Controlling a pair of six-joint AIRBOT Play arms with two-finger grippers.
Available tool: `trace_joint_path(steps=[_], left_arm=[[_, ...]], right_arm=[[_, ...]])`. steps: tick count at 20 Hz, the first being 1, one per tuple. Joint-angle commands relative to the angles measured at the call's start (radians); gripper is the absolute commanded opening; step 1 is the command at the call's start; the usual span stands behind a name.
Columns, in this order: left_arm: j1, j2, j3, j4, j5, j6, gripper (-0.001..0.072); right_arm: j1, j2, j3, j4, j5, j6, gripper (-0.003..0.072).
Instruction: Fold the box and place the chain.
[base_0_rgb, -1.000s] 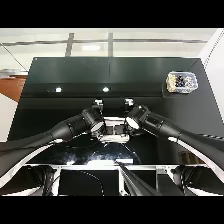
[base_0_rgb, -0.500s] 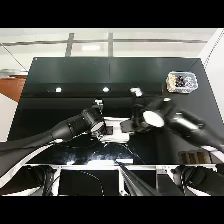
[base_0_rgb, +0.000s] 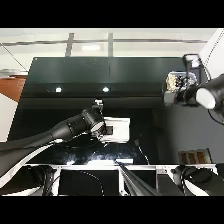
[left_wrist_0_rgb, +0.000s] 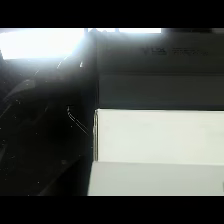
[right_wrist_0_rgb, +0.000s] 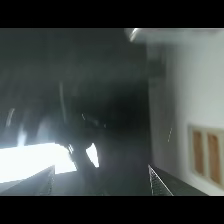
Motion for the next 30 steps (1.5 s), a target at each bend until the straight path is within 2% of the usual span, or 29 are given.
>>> trace_joint_path(steps=[1,2,3,5,8,11,15,19,30], left_arm=[[0.001,0.000,0.000,0.000,0.000,0.000,0.0034],[0.001,0.000,0.000,0.000,0.000,0.000,0.0034],[0.001,0.000,0.000,0.000,0.000,0.000,0.0034],[0.001,0.000,0.000,0.000,0.000,0.000,0.0034],[0.001,0.000,0.000,0.000,0.000,0.000,0.0034],[0.001,0.000,0.000,0.000,0.000,0.000,0.0033],[0.001,0.000,0.000,0.000,0.000,0.000,0.0034],[0.001,0.000,0.000,0.000,0.000,0.000,0.0034],[0.001,0.000,0.000,0.000,0.000,0.000,0.0034]], right_arm=[[-0.233,-0.100,0.013,0.154,-0.341,-0.095,0.0713],[-0.299,-0.166,0.049,0.243,-0.369,-0.082,0.0712],[-0.360,-0.237,0.097,0.309,-0.347,-0.027,0.0711],[-0.483,-0.385,0.217,0.458,-0.254,0.117,0.0702],[-0.555,-0.526,0.343,0.618,-0.202,0.167,0.0701],[-0.555,-0.613,0.409,0.610,-0.205,0.212,0.0664],[-0.555,-0.688,0.433,0.611,-0.224,0.283,0.0663],[-0.558,-0.713,0.433,0.627,-0.284,0.309,0.0663],[-0.558,-0.766,0.433,0.637,-0.311,0.316,0.0663]])
